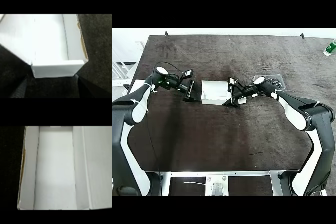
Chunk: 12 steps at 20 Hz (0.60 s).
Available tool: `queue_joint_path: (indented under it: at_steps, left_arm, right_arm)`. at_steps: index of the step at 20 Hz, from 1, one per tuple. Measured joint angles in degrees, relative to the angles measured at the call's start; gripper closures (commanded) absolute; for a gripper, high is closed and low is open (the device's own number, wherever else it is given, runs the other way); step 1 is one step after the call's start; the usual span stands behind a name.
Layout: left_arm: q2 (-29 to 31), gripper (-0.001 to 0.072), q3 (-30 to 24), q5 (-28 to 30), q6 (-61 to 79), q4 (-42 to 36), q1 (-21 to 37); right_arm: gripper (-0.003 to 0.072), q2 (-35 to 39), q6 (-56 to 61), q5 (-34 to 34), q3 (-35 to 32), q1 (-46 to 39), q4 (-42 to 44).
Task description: Fold the box and place the chain.
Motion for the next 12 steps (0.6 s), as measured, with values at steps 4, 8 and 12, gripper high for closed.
queue_joint_path:
  at_steps: [4,8,12]
  left_arm:
    - [0.0,-0.0009,0.0,-0.39,-0.04,-0.85,-0.04]
    - [0.0,-0.001,0.0,-0.55,-0.11,-1.49,-0.02]
    - [0.0,-0.0011,0.0,-0.94,-0.68,-1.62,-0.02]
  right_arm:
    - [0.0113,0.0,0.0,0.02,0.0,0.0,0.0]
    - [0.0113,0.0,0.0,0.0,0.0,0.0,0.0]
    - [0.0113,0.0,0.02,0.0,0.0,0.0,0.0]
